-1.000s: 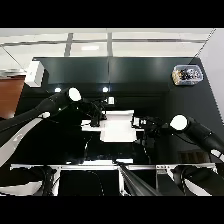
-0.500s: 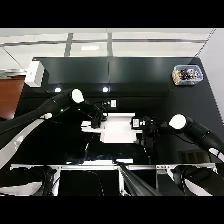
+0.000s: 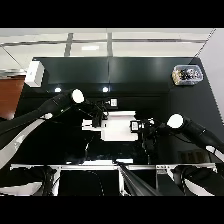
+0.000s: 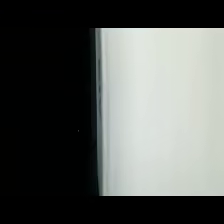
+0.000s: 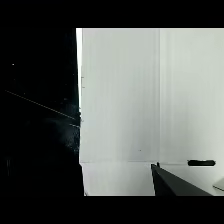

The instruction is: Fold the box and place the chain.

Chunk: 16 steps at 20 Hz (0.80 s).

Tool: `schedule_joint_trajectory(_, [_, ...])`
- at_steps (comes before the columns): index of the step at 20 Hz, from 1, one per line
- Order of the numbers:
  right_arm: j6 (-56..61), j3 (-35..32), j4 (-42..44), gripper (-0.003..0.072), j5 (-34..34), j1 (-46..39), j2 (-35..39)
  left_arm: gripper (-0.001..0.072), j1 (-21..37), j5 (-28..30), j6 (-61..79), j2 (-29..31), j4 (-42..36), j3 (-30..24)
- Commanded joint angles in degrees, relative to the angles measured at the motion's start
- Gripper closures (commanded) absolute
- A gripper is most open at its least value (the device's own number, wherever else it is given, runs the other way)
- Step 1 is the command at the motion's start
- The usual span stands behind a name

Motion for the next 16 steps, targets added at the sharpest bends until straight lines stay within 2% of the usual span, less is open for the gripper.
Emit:
schedule_joint_trajectory(1, [-0.9, 0.0, 0.0, -0.0025, -2.6, 0.0, -1.1, 0.0684, 0.0, -1.0, -0.5, 0.0, 0.0, 0.1])
schedule_joint_trajectory(3, [-0.5, 0.0, 0.3, -0.0025, -5.1, 0.0, -1.1, 0.0684, 0.0, -0.9, -0.5, 0.0, 0.0, 0.1])
schedule_joint_trajectory(6, [0.7, 0.0, 6.0, -0.0025, -9.6, 0.0, -1.1, 0.0684, 0.0, -0.9, -0.5, 0.0, 0.0, 0.1])
schedule_joint_trajectory(10, [0.7, 0.0, 5.5, -0.0025, -6.8, 0.0, -0.2, 0.0684, 0.0, -0.9, -0.4, 0.0, 0.0, 0.1])
schedule_joint_trajectory(16, [0.4, 2.1, 4.5, -0.0024, -7.8, -2.0, 2.5, 0.0684, -0.1, -1.7, -0.5, 0.0, 0.0, 0.1])
